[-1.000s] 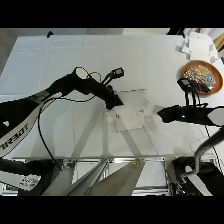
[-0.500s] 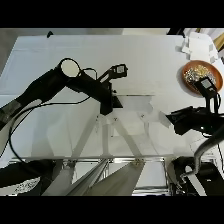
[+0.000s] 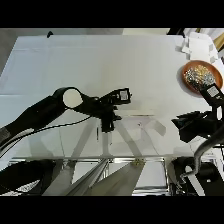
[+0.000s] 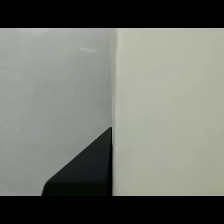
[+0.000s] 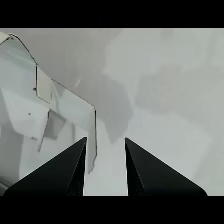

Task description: Fold the box and place the chain.

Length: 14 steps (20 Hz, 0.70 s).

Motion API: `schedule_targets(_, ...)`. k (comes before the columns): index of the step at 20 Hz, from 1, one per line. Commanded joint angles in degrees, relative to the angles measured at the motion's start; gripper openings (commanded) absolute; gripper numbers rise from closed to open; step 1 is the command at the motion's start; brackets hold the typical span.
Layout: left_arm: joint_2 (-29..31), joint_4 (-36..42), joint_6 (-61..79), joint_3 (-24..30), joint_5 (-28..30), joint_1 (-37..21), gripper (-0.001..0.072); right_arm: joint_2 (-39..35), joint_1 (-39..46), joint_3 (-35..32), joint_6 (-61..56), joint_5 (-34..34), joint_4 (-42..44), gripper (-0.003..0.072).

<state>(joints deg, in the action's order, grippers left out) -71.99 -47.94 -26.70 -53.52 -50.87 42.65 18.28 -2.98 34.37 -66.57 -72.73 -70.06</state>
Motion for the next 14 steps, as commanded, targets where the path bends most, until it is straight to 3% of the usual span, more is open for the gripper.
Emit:
schedule_targets(1, -2.6, -0.6, 3.7, 2.8, 7.3, 0.5, 0.0005, -0.2, 0.0, 0.0, 0.0, 0.8, -0.1, 0.0276)
schedule_targets(10, -11.5, 1.3, 16.5, 2.7, 14.3, 0.1, 0.0005, -0.2, 0.0, 0.0, 0.0, 2.1, 0.0, 0.0276)
schedule_targets(12, -12.2, 13.1, 25.0, 2.7, 13.4, -2.3, 0.0004, -0.2, 0.0, 0.0, 0.0, 3.1, 0.0, 0.0276)
schedule_targets(14, -13.3, 28.8, 37.0, 2.7, 7.7, -6.7, 0.0004, -0.2, 0.0, 0.0, 0.0, 4.5, 0.0, 0.0276)
